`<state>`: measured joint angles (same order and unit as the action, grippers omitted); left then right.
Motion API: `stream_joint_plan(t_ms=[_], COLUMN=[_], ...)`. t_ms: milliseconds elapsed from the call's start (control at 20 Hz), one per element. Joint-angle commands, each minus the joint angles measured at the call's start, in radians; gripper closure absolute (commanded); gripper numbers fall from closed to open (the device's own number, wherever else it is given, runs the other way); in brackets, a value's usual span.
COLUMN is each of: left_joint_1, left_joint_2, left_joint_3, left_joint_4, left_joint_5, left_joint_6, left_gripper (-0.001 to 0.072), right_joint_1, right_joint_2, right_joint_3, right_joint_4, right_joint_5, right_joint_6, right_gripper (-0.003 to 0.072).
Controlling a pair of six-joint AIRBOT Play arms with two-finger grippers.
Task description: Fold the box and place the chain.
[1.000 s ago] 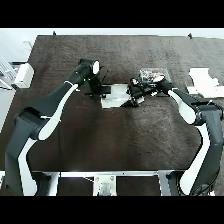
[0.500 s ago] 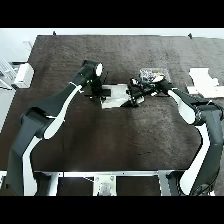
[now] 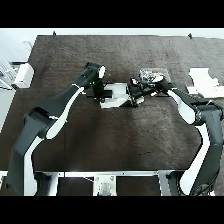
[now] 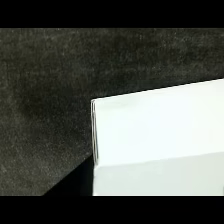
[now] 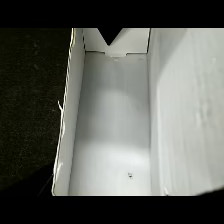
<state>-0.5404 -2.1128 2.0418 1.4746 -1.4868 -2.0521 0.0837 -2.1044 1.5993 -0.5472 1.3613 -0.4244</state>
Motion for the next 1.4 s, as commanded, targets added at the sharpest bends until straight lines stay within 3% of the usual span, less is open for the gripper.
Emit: stream_joint_plan(t_ms=[0,50,100,150,450,700,900,1050,1200,1350], left_joint_1=[0.000,0.000,0.000,0.000,0.002,0.024,0.121,0.217,0.241,0.249], left_joint_2=[-0.003,-0.003,-0.003,-0.003,0.027,0.127,0.239,0.262,0.259,0.257], left_joint_3=[0.000,0.000,0.000,0.006,0.036,0.026,0.002,-0.028,-0.137,-0.268], left_joint_4=[0.011,0.011,0.011,0.009,-0.025,-0.051,-0.190,-0.352,-0.356,-0.420], left_joint_5=[0.032,0.032,0.031,0.023,-0.070,-0.196,-0.217,-0.225,-0.071,0.142], left_joint_6=[0.015,0.015,0.014,0.015,0.071,0.248,0.560,0.958,1.246,1.706], left_gripper=[0.0678,0.0645,0.0352,0.0109,0.0110,0.0109,0.0110,0.0109,0.0109,0.0110], right_joint_1=[-0.001,-0.001,-0.001,-0.001,-0.001,-0.001,-0.001,-0.001,-0.001,-0.001], right_joint_2=[0.000,0.000,0.000,0.000,0.000,0.000,0.000,0.000,0.000,0.000], right_joint_3=[0.001,0.001,0.001,0.001,0.001,0.001,0.001,0.001,0.001,0.001], right_joint_4=[-0.003,-0.003,-0.003,-0.003,-0.003,-0.003,-0.003,-0.003,-0.003,-0.003], right_joint_5=[0.000,0.000,0.000,0.000,0.000,0.000,0.000,0.000,0.000,0.001], right_joint_6=[-0.003,-0.003,-0.003,-0.003,-0.003,-0.003,-0.003,-0.003,-0.003,-0.003], right_gripper=[0.0242,0.0242,0.0241,0.0242,0.0242,0.0242,0.0242,0.0242,0.0242,0.0242])
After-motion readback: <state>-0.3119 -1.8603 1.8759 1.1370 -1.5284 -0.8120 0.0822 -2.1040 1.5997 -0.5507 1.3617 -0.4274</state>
